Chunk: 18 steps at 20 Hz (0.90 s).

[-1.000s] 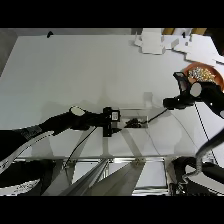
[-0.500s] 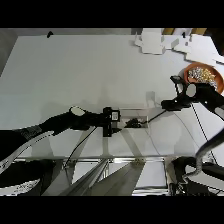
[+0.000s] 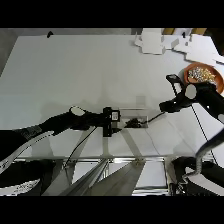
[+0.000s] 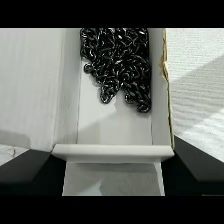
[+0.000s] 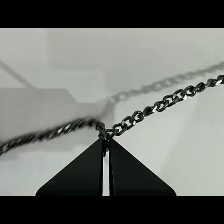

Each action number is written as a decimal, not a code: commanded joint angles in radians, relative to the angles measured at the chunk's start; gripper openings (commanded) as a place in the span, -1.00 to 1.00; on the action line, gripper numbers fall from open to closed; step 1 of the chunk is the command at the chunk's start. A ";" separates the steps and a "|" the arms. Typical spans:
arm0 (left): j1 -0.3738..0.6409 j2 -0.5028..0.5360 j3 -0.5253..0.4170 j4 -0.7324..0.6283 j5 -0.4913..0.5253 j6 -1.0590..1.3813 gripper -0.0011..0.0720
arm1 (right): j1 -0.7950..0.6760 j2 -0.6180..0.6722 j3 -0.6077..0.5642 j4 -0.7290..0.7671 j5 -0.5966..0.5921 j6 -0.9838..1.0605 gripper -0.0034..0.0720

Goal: Fold the box and place the chain.

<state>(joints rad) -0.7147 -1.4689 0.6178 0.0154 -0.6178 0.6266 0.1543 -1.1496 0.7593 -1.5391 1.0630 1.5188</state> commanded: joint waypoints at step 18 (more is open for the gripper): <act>0.000 0.000 0.000 0.000 0.000 0.000 -0.59 | 0.410 0.494 0.000 0.372 -0.030 0.050 -0.87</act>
<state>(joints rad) -0.7147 -1.4689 0.6174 0.0151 -0.6178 0.6266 0.5083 -0.6571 0.7586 -1.2095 1.0988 1.5490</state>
